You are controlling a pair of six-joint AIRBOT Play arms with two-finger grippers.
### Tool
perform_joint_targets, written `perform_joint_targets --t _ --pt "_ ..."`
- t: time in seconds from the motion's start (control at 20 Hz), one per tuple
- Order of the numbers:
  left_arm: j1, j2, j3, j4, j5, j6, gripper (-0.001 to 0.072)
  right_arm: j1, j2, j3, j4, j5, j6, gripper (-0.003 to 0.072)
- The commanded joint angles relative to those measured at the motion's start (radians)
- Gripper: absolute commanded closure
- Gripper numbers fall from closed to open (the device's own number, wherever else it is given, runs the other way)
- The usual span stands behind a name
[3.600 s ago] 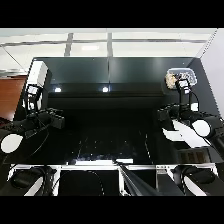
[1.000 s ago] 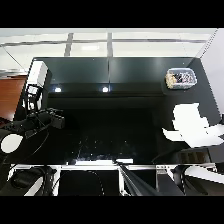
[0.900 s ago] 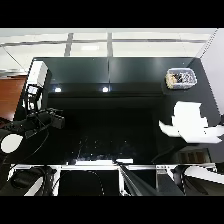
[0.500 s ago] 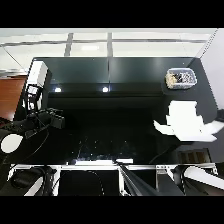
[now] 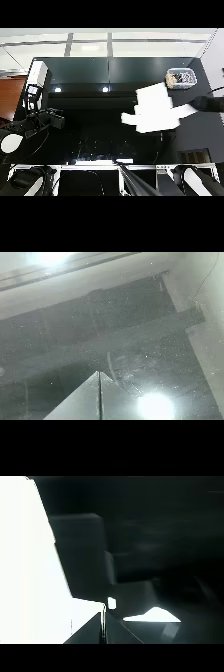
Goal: Fold the box and place the chain.
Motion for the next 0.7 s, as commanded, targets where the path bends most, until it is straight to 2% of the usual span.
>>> perform_joint_targets --t 0.0,0.2,0.35,0.5,0.65 --pt "0.0 0.001 -0.001 0.0 0.0 0.0 0.0681 0.104 0.138 -0.208 0.269 -0.075 -0.003 0.0664" --pt "0.0 0.001 -0.001 0.0 0.035 0.0 0.0681 0.294 0.188 -0.44 0.484 -0.257 -0.099 0.0664" --pt "0.0 0.001 -0.001 -0.005 0.053 0.0 0.068 0.471 0.188 -0.554 0.533 -0.455 -0.138 0.0664" --pt "0.0 0.0 -0.001 -0.039 0.062 0.0 0.068 0.598 0.188 -0.586 0.533 -0.566 -0.138 0.0664" --pt "-0.001 -0.016 -0.003 -0.188 0.121 0.0 0.068 0.656 0.188 -0.586 0.533 -0.61 -0.138 0.0664"
